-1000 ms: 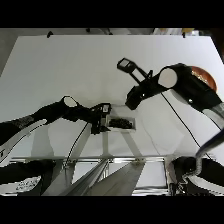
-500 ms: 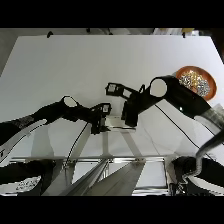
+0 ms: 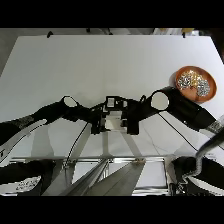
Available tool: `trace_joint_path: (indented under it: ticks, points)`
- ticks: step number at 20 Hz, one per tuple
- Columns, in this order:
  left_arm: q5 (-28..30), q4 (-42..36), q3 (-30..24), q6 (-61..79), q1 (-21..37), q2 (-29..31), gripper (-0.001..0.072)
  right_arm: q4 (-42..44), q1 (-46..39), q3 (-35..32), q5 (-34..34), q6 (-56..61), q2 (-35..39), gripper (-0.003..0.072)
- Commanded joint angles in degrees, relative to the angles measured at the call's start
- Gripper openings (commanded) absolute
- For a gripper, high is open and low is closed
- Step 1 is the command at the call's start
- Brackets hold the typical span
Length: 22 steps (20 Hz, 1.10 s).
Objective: Fold the box and place the chain.
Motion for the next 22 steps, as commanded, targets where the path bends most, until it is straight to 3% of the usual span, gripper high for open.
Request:
trace_joint_path:
  ticks: [1, 5, 9, 12, 14, 22]
  points:
    - [0.02, 0.02, 0.00, 0.02, 0.00, 0.02, 0.0209, -1.77, 0.31, -0.31, -1.57, -0.35, 0.15, 0.0295]
    - [0.02, 0.02, 0.00, 0.02, 0.00, 0.02, 0.0209, -3.23, 0.33, -0.37, -1.62, -0.35, 0.09, 0.0281]
    - [0.00, 0.02, 0.00, 0.02, 0.00, 0.02, 0.0209, -3.50, 0.35, -0.83, -2.34, -0.37, 0.11, 0.0161]
    - [0.02, 0.02, 0.00, 0.02, 0.00, 0.02, 0.0209, -3.69, 0.35, -0.83, -3.04, -0.28, 0.11, 0.0147]
    - [0.02, 0.02, 0.00, 0.02, 0.00, 0.02, 0.0209, -3.69, 0.35, -0.87, -3.23, -0.20, 0.11, 0.0074]
    - [0.02, 0.02, 0.00, 0.04, 0.00, 0.02, 0.0209, -3.72, 0.35, -3.65, -6.99, 0.92, 0.11, 0.0074]
